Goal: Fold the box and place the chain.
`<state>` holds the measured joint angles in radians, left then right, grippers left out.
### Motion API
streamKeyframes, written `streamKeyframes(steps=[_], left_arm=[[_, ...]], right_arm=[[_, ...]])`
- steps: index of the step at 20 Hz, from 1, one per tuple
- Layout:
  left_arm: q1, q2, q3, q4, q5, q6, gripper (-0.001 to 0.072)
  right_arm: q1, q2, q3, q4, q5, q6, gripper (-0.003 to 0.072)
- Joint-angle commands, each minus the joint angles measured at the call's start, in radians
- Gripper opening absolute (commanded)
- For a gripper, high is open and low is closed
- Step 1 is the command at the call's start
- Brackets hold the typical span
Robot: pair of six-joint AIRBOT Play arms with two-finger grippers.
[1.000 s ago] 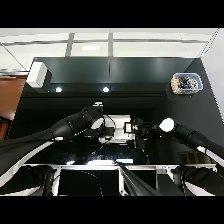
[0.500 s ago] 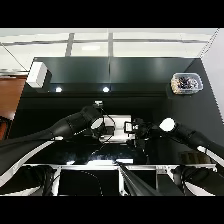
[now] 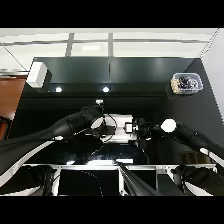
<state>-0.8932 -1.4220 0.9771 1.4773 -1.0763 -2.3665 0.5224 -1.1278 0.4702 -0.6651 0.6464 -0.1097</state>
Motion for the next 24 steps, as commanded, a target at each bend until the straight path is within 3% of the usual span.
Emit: streamKeyframes(steps=[1,3,10,12,13,15,17,23,24], left_arm=[[0.002,0.001,0.000,0.003,-0.010,0.006,0.0025],[0.002,0.000,0.000,0.003,-0.013,0.006,0.0025],[0.002,0.000,0.000,0.010,-0.025,0.006,0.0034],[0.002,0.000,0.000,0.010,-0.025,0.006,0.0174],[0.002,0.000,0.000,0.009,-0.025,0.006,0.0189],[0.002,0.000,0.000,0.003,-0.026,0.006,0.0188],[0.002,0.000,0.000,0.003,-0.026,0.006,0.0188],[0.001,0.000,0.000,0.002,-0.026,0.006,0.0178],[0.000,0.000,0.000,0.003,-0.026,0.006,0.0138]], right_arm=[[0.001,0.079,0.001,-0.156,0.023,0.149,0.0647],[0.001,0.116,0.001,-0.227,0.053,0.187,0.0647],[0.001,0.097,0.000,-0.157,0.073,0.184,0.0637],[0.001,0.093,0.000,-0.136,0.081,0.184,0.0633],[0.001,0.092,0.000,-0.135,0.084,0.184,0.0492],[0.001,0.092,0.000,-0.134,0.083,0.184,0.0474],[0.001,0.092,0.000,-0.104,0.084,0.185,0.0170],[0.001,0.063,0.000,-0.031,0.082,0.185,0.0158],[0.001,0.063,0.000,-0.030,0.077,0.185,0.0159]])
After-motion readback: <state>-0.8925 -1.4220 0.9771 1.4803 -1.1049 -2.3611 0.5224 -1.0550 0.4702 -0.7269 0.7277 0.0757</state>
